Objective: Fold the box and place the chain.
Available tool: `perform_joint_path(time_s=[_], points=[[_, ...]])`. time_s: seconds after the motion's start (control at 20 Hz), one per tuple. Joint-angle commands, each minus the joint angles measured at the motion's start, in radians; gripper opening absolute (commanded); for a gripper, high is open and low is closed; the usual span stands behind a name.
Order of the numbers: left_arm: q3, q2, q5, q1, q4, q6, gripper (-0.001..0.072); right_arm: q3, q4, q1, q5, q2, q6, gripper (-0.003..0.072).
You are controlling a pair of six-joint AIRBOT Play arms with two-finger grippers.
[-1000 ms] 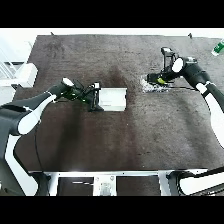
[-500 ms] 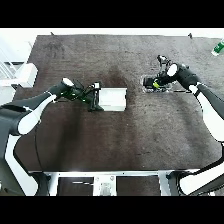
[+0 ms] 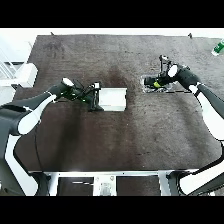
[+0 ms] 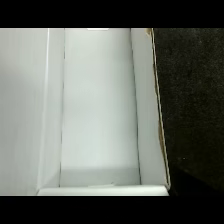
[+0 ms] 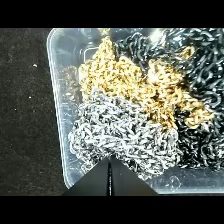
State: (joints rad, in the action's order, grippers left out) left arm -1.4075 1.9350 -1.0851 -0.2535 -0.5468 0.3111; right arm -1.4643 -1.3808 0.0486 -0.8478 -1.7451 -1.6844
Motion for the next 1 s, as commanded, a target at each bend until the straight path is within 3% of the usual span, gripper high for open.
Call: perform_joint_path(time_s=[0.0,0.35,0.4,0.45,0.55,0.95], points=[[0.000,0.000,0.000,0.001,0.000,0.000,0.0527,-0.003,0.002,-0.001,0.002,0.025,-0.002,0.0011],[0.000,0.000,0.000,0.001,0.000,0.000,0.0527,-0.002,-0.008,0.002,-0.056,0.158,0.018,0.0013],[0.000,0.000,0.000,0.001,0.000,0.000,0.0527,0.004,-0.018,0.001,-0.060,0.151,0.018,0.0141],[0.000,0.000,0.000,0.001,0.000,0.000,0.0527,0.016,-0.031,-0.003,-0.060,0.138,0.018,0.0422],[0.000,0.000,0.000,0.001,0.000,0.000,0.0527,0.030,-0.050,-0.003,-0.061,0.096,0.019,0.0370],[0.000,0.000,0.000,0.001,0.000,0.000,0.0527,0.024,-0.070,-0.010,-0.013,0.013,0.047,0.0367]])
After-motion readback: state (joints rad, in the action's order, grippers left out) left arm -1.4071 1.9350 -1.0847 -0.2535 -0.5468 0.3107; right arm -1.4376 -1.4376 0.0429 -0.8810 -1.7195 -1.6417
